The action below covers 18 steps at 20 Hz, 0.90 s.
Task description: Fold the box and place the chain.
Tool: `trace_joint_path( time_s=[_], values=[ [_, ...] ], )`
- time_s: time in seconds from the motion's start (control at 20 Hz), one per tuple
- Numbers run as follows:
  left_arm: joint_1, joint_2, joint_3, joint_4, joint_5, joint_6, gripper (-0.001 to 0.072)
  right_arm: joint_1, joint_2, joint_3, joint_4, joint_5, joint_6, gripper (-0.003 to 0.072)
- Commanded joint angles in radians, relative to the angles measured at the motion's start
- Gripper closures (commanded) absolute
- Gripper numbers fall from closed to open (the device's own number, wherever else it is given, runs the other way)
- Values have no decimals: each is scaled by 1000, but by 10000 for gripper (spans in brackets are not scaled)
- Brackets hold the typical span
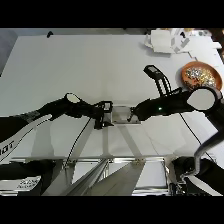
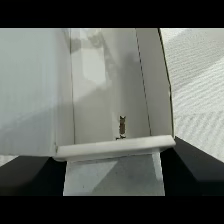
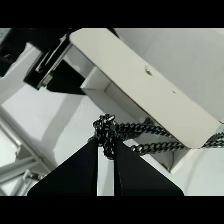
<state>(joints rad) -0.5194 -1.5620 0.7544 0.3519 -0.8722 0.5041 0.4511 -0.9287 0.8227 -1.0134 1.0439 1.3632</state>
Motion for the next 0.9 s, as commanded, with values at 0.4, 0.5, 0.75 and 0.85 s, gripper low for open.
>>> trace_joint_path(
  time_s=[0.4,0.5,0.75,0.85],
  values=[
    [0,1,0,0,0,0,539,5,-77,-84,-6,-39,32,599],
    [0,1,0,0,0,0,539,5,-80,-84,-3,-40,31,593],
    [0,1,0,0,0,0,539,5,-77,-84,-2,-36,32,483],
    [0,1,0,0,0,0,539,4,-60,-69,-5,-26,32,483]
  ],
)
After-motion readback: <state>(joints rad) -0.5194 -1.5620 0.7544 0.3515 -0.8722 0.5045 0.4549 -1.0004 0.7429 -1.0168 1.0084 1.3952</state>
